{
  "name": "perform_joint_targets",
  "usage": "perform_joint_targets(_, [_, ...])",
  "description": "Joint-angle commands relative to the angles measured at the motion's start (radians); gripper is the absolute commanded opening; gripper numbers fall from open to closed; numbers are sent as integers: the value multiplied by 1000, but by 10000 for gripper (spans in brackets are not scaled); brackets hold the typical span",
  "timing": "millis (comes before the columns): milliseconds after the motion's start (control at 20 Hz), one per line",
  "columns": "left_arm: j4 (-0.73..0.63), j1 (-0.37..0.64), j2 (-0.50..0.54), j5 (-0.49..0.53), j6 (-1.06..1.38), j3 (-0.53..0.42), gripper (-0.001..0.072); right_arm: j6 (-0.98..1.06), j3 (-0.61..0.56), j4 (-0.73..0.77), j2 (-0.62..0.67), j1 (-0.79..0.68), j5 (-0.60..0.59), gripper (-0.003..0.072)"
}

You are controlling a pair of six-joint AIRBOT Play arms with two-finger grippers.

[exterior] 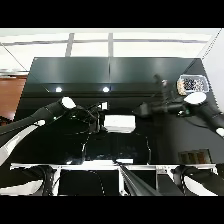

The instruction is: Fold the box and place the chain.

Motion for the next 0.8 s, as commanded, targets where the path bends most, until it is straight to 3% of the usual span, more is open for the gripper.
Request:
perform_joint_targets(0, [0, 0, 0, 2, 1, 0, 393, 33, 45, -94, 57, -164, 82, 17])
perform_joint_targets(150, [0, 0, 0, 2, 1, 0, 393, 33, 45, -127, 59, -262, 80, 17])
perform_joint_targets(450, [0, 0, 0, -1, 0, 0, 436, 34, 45, -138, 59, -278, 73, 18])
perform_joint_targets(600, [0, 4, 4, 2, -2, 0, 713, 33, 45, -138, 59, -278, 73, 18])
perform_joint_targets(750, [42, 5, 50, 2, -34, 0, 713, 33, 45, -138, 59, -278, 73, 18])
